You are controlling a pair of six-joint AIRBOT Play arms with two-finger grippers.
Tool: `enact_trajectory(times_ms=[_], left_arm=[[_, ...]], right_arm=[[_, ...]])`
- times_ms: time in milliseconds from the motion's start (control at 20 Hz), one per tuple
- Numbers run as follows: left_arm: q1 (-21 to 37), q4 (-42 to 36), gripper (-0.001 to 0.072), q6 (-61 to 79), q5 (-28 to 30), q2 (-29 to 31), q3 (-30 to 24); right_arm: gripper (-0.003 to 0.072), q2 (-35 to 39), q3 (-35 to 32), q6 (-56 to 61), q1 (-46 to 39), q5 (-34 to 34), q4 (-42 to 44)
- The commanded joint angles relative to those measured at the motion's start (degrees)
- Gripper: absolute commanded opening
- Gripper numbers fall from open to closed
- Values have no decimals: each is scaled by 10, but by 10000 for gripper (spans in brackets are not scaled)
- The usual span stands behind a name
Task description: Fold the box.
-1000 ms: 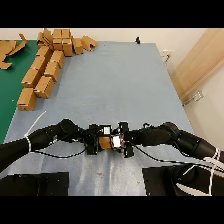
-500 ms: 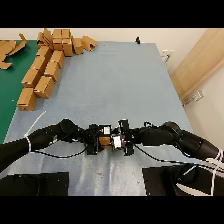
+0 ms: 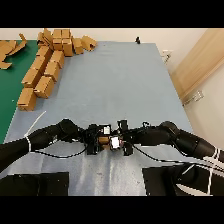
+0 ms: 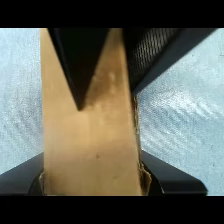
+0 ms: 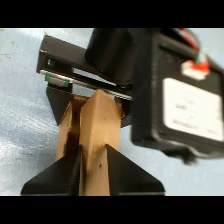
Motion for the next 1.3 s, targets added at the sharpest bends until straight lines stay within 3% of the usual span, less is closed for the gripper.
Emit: enact_trajectory(times_ms=[0, 550, 650, 750, 800, 950, 1150, 1200, 1250], left_arm=[[0, 0, 609, 1, 0, 0, 1], [0, 0, 610, 1, 0, 0, 1], [0, 0, 609, 1, 0, 0, 1], [0, 0, 610, 1, 0, 0, 1], [0, 0, 610, 1, 0, 0, 1], [0, 0, 609, 1, 0, 0, 1], [0, 0, 609, 1, 0, 0, 1], [0, 0, 609, 1, 0, 0, 1], [0, 0, 610, 1, 0, 0, 1]], right_arm=[[220, -7, 0, 1, 4, -5, 7], [227, -26, 0, 11, 4, -37, 24], [246, -21, 0, 11, 4, -36, 24], [347, -7, 0, 11, 4, -36, 20], [347, 3, 0, 14, 4, -35, 15], [385, 43, 1, 107, 3, -36, -6], [382, 99, 0, 346, 1, -56, -6], [336, 110, 0, 439, 1, -62, -6], [132, 116, 0, 551, 1, -68, -6]])
